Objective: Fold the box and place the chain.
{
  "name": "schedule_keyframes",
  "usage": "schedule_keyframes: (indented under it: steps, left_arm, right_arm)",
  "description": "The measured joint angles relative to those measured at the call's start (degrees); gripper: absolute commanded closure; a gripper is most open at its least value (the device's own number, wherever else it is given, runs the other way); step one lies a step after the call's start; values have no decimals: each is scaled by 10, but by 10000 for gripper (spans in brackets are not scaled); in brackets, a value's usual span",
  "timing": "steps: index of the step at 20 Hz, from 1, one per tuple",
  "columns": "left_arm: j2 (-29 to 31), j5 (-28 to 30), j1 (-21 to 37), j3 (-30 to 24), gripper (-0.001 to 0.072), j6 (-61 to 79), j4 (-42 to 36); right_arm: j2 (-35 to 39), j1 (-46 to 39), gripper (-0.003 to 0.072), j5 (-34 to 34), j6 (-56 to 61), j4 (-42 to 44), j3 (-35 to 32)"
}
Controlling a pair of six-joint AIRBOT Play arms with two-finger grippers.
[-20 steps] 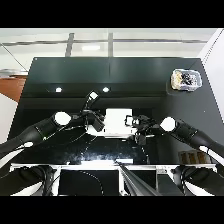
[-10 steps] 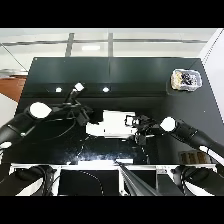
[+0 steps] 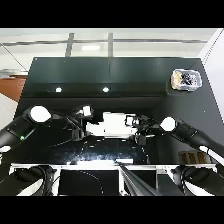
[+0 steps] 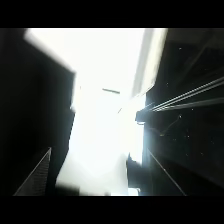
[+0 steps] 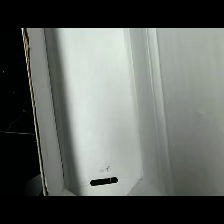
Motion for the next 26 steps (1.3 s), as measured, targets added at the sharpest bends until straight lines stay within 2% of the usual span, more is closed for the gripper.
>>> schedule_keyframes:
  steps: [5,13,14,15,16,18,19,20,26]
  left_arm:
    - [-40,52,-52,-2,17,32,1]
    - [-80,84,-66,-3,36,42,-47]
    - [-81,84,-67,-3,86,42,-50]
    - [-82,84,-67,-3,190,42,-52]
    - [-83,84,-67,-3,243,42,-53]
    - [-83,87,-67,-3,248,42,-56]
    - [-84,87,-67,-3,319,42,-56]
    - [-84,87,-67,-3,359,42,-56]
    - [-84,84,-77,-3,359,43,-67]
  right_arm:
    - [0,0,260,0,0,0,0]
    - [0,0,260,4,2,0,0]
    - [0,0,260,5,2,0,0]
    - [0,0,260,5,2,0,0]
    - [0,0,260,6,1,0,0]
    - [0,0,260,7,1,0,0]
    - [0,0,260,7,1,0,0]
    - [0,0,260,8,1,0,0]
    - [0,0,260,8,2,0,0]
